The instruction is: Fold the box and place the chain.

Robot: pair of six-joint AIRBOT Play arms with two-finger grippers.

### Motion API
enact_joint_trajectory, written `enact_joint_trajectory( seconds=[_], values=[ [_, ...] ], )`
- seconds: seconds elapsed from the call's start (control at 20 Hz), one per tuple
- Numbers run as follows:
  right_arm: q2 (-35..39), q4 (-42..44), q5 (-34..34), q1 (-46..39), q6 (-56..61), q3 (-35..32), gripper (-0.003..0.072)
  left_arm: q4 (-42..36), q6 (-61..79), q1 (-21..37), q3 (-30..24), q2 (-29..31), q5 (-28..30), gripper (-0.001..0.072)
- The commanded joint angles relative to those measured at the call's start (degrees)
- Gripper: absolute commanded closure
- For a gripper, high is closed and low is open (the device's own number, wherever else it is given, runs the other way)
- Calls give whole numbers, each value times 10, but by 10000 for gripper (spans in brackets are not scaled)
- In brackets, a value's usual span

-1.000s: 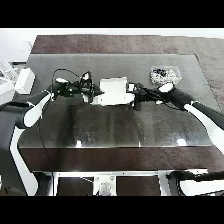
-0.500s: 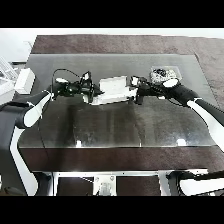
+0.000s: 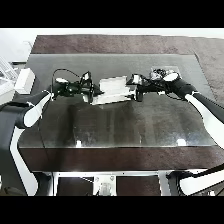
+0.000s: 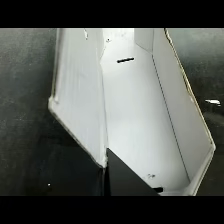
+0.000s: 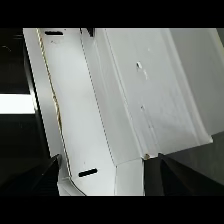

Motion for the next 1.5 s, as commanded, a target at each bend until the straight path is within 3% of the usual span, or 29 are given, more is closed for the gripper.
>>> enact_joint_trajectory(
  seconds=[0.0,0.35,0.6,1.05,1.45],
  values=[
    [-18,-1,43,-12,-4,27,-34,1,0,0,0,0,-1,690],
    [-56,-2,63,-33,-5,39,-34,1,0,0,0,0,-1,689],
    [-81,-10,94,-32,-5,87,-34,1,0,0,0,0,-1,689],
    [-111,-19,190,-28,35,110,-34,1,0,0,0,0,0,689],
    [-139,12,183,-12,41,111,-34,1,0,0,0,0,-1,690]
  ],
)
